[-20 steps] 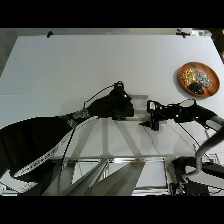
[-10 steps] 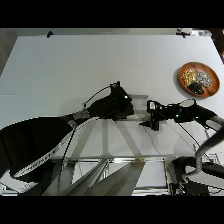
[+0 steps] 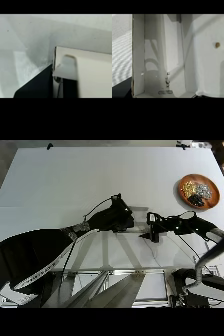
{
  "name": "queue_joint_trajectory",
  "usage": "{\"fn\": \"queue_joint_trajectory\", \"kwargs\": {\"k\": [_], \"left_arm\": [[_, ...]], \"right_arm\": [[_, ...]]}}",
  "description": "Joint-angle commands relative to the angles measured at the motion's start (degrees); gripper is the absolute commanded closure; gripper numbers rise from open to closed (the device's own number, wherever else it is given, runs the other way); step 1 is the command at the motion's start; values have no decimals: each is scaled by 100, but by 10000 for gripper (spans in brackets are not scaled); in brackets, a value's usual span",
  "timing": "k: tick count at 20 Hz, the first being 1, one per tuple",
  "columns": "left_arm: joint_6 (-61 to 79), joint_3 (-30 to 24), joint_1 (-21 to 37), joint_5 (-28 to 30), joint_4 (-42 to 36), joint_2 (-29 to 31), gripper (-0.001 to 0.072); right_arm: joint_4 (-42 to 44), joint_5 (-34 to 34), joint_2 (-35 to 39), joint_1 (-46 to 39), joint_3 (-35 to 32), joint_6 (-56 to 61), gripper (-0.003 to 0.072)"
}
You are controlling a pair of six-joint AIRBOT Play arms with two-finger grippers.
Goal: Fold the box and place the chain.
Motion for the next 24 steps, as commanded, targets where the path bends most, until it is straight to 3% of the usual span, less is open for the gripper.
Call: {"fn": "queue_joint_trajectory", "kwargs": {"k": [1, 8, 9, 11, 15, 20, 22, 24], "left_arm": [[573, 4, 2, -719, 52, -4, 670], [675, 4, 2, -680, 37, -2, 693], [673, 4, 2, -649, 31, -2, 657], [669, 4, 2, -595, 28, 0, 478], [511, 4, 7, -494, 11, 59, 470], [501, 4, 11, -525, 9, 103, 510], [505, 4, 11, -520, 9, 98, 692], [501, 4, 13, -487, 7, 98, 695]], "right_arm": [[-4, 2, 4, 0, -2, -7, 274], [-4, 2, 4, 0, -2, -7, 274], [-4, 2, 4, 0, -2, -7, 274], [-4, 2, 4, 0, -2, -7, 274], [-4, 2, 4, 0, -2, -7, 274], [-2, 2, 4, 0, -2, -7, 274], [-4, 2, 4, 0, -2, -7, 274], [-2, 2, 4, 0, -2, -7, 274]]}}
